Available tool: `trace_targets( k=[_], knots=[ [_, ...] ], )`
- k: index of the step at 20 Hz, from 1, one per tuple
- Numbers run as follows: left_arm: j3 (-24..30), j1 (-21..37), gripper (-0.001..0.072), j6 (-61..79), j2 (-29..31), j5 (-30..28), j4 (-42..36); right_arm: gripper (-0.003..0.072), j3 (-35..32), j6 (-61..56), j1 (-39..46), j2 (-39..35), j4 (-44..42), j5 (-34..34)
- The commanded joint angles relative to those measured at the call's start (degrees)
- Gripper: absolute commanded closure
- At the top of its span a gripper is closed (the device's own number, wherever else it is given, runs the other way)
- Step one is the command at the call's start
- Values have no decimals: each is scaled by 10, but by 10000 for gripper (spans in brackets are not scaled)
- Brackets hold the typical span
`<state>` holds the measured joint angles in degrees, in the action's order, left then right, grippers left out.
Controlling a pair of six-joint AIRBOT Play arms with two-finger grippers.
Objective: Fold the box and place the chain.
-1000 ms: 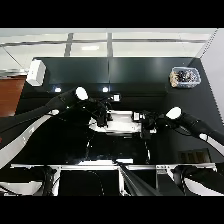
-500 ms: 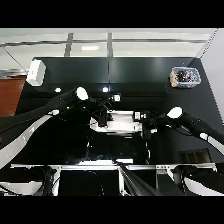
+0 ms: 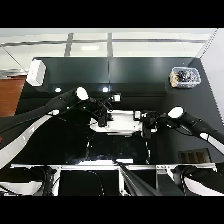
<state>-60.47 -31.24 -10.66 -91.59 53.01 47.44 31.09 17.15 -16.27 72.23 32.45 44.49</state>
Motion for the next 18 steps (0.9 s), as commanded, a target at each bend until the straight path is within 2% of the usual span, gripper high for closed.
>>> trace_targets(
  k=[1,3,5,7,8,9,11,13,15,16,17,18],
  knots=[
    [0,0,683,0,0,0,1,159,0,0,1,0,-5,-1],
    [0,0,665,0,3,2,3,159,0,0,1,0,-5,-1],
    [0,1,363,-3,21,1,20,159,0,0,1,0,-5,-1],
    [0,9,127,-24,53,1,46,160,0,0,0,0,-5,-1],
    [0,16,67,-55,73,1,67,160,0,0,0,0,-5,-1],
    [0,25,66,-103,97,3,94,161,0,0,0,0,-5,-1],
    [0,46,66,-201,143,32,142,428,0,1,0,0,-5,0],
    [0,71,69,-294,175,108,160,451,0,1,0,0,-5,0],
    [2,91,98,-401,179,228,146,451,0,0,1,0,-7,-2],
    [8,94,232,-439,174,273,127,451,0,0,1,0,-7,-1],
    [19,94,500,-452,167,305,91,451,0,0,1,0,-7,-2],
    [36,92,678,-443,158,316,30,451,0,0,1,0,-7,-2]
  ],
)
